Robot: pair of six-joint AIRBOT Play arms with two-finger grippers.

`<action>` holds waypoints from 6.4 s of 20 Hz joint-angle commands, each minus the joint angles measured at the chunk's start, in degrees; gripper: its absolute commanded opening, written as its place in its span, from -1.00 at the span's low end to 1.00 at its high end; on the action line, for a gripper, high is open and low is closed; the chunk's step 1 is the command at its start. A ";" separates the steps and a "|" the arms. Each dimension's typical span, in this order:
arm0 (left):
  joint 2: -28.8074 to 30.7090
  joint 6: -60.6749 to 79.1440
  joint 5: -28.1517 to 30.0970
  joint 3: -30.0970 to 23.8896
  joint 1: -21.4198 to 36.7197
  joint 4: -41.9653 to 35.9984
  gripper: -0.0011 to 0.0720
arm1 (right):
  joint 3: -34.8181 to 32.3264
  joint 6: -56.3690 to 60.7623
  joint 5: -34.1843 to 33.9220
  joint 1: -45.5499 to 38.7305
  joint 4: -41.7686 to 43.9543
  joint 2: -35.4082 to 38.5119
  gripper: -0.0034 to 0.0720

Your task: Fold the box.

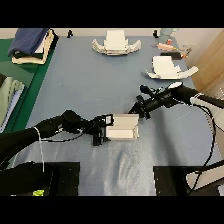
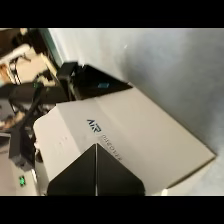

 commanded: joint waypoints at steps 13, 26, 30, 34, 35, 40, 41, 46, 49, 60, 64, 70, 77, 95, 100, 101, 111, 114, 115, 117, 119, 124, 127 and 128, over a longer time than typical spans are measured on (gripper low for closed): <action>0.00 0.00 0.00 0.04 0.00 0.02 0.38 | -10.16 -17.99 -32.59 24.48 -26.69 25.05 -0.90; 0.00 0.00 0.00 0.04 0.00 0.02 0.38 | -24.55 -36.63 -53.62 38.23 -32.59 42.32 0.03; 0.00 0.00 0.00 0.04 0.00 0.02 0.38 | -24.55 -38.47 -54.36 38.21 -37.88 42.32 0.15; 0.00 0.00 0.00 0.04 0.00 0.02 0.38 | -24.55 -38.49 -54.34 38.23 -39.71 41.94 0.33; 0.00 0.00 0.00 0.04 0.00 0.02 0.38 | -24.55 -38.53 -54.36 38.23 -39.71 41.55 0.33; 0.00 0.00 0.00 0.04 0.00 0.02 0.38 | -24.55 -40.94 -54.34 39.04 -38.86 38.23 0.56; 0.00 0.00 -0.02 0.04 0.00 0.02 0.38 | -24.55 -41.44 -54.36 39.04 -38.88 37.62 0.56; 0.00 0.00 0.00 0.04 0.00 0.02 0.38 | -24.55 -43.43 -54.88 39.04 -39.89 36.98 0.56; 0.00 0.00 0.00 0.04 0.00 0.02 0.38 | -24.55 -43.43 -55.25 39.04 -41.16 37.03 0.56; 0.00 0.00 0.00 0.04 0.00 0.02 0.38 | -24.52 -43.91 -59.93 39.04 -45.88 41.55 0.54; 0.00 0.00 0.00 0.04 0.00 0.02 0.38 | -24.52 -43.87 -62.42 39.04 -47.39 41.55 0.27; 0.00 0.00 0.00 0.04 0.00 0.02 0.38 | -24.55 -43.87 -59.67 39.04 -45.94 41.31 0.05; 0.00 0.00 0.00 0.04 0.00 0.02 0.38 | -24.55 -43.89 -58.12 40.00 -43.74 39.08 -0.28; 0.00 0.00 0.00 0.04 0.00 0.02 0.38 | -24.65 -43.85 -56.08 41.18 -42.21 37.83 -0.32; 0.00 0.00 0.00 0.04 0.00 0.02 0.38 | -24.61 -43.04 -56.13 41.07 -42.23 40.30 0.08; 0.00 0.00 0.00 0.04 0.00 0.02 0.38 | -24.61 -42.66 -56.26 41.03 -42.25 41.07 0.23; 0.00 0.00 0.00 0.04 0.00 0.02 0.38 | -28.26 -12.94 -66.38 41.03 -37.81 43.36 -0.90; 0.00 0.00 0.00 0.04 0.00 0.02 0.38 | -33.51 -12.76 -75.65 41.18 -29.94 43.36 -0.90; 0.00 0.00 0.00 0.04 0.00 0.02 0.38 | -34.88 -12.76 -77.88 41.22 -28.44 43.41 -0.90; 0.00 0.00 0.00 0.04 0.00 0.02 0.38 | -36.74 -12.74 -80.78 41.94 -27.30 43.47 -0.90; 0.00 0.00 0.00 0.04 0.00 0.02 0.38 | -37.40 -12.74 -82.20 42.27 -27.28 43.45 -0.90; 0.00 0.00 0.00 0.04 0.00 0.02 0.38 | -38.75 -12.72 -82.68 42.99 -27.32 43.45 -0.90; 0.00 0.00 0.00 0.04 0.00 0.02 0.38 | -40.46 -12.70 -83.36 44.50 -27.26 43.32 -0.90; 0.00 0.00 0.00 0.04 0.00 0.02 0.38 | -41.09 -12.70 -83.76 44.85 -27.15 43.34 -0.90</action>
